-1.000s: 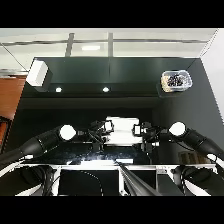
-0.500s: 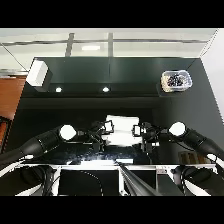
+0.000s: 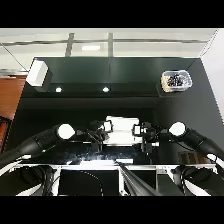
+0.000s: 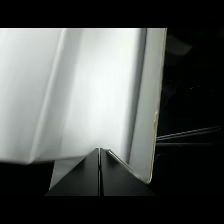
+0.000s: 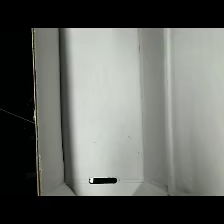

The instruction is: Fold the box and place the chain.

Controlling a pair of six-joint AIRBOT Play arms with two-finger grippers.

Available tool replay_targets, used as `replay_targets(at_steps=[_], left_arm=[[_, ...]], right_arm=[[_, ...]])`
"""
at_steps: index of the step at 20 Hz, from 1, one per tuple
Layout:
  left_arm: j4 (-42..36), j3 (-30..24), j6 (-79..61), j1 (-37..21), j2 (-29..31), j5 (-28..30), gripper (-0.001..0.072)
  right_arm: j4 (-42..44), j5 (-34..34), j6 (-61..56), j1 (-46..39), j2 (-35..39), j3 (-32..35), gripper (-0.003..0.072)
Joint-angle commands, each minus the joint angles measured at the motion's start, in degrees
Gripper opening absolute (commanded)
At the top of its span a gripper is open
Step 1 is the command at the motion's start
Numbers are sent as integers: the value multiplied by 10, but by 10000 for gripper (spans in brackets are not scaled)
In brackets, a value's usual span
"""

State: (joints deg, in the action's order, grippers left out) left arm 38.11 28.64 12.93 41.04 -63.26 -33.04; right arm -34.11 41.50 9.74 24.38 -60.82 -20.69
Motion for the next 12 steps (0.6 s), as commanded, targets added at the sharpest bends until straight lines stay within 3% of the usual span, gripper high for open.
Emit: replay_targets(at_steps=[1, 4, 6, 7, 10, 12], left_arm=[[120, 6, 177, -74, 53, -78, 24], [202, 7, 428, -227, 105, -224, 25], [203, 6, 463, -337, 111, -325, 25], [199, 2, 492, -382, 111, -346, 24], [181, -34, 703, -481, 101, -335, 25], [116, -65, 675, -502, 75, -336, 25]], right_arm=[[-2, 3, 2, 0, 0, 0, 478], [-2, 3, 2, 0, 0, 0, 478], [-2, 3, 2, 0, 0, 0, 478], [-2, 3, 2, 0, 0, 0, 478], [-2, 3, 2, 0, 0, 0, 478], [-2, 3, 2, 0, 0, 0, 478]])
